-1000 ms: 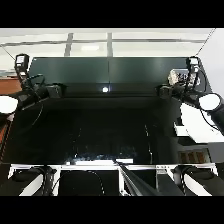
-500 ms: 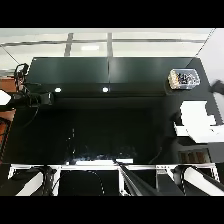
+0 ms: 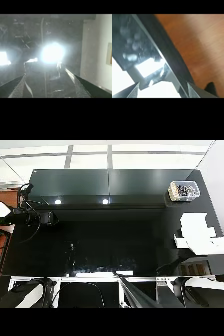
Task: Fold the box and place the chain.
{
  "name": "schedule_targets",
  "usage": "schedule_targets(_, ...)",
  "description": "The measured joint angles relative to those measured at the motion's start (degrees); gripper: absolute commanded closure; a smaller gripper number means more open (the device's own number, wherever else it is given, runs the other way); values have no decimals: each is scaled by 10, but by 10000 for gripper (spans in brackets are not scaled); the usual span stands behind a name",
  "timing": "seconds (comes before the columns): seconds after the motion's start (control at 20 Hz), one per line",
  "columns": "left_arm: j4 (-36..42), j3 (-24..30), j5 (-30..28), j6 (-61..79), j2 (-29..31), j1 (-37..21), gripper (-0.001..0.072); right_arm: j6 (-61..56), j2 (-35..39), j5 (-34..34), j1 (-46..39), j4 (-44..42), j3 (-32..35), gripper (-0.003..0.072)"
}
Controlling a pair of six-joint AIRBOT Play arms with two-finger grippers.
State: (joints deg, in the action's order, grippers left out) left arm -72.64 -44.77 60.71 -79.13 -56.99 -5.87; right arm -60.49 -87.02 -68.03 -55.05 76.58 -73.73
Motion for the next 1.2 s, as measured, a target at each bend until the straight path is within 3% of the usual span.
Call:
schedule_targets(0.35,0,0,8,-2,0,0,2,103,-44,-50,-2,65,-5,-12)
schedule_targets(0.4,0,0,8,-2,0,0,2,107,-46,-56,-4,67,-4,247)
schedule_targets(0.5,0,0,5,-2,0,0,2,110,-49,-75,-5,68,-2,666)
schedule_targets(0.9,11,0,0,-12,0,0,2,119,-2,-127,13,-62,22,674)
schedule_targets(1.2,37,0,-1,-34,0,-1,2,164,124,-123,89,-270,170,674)
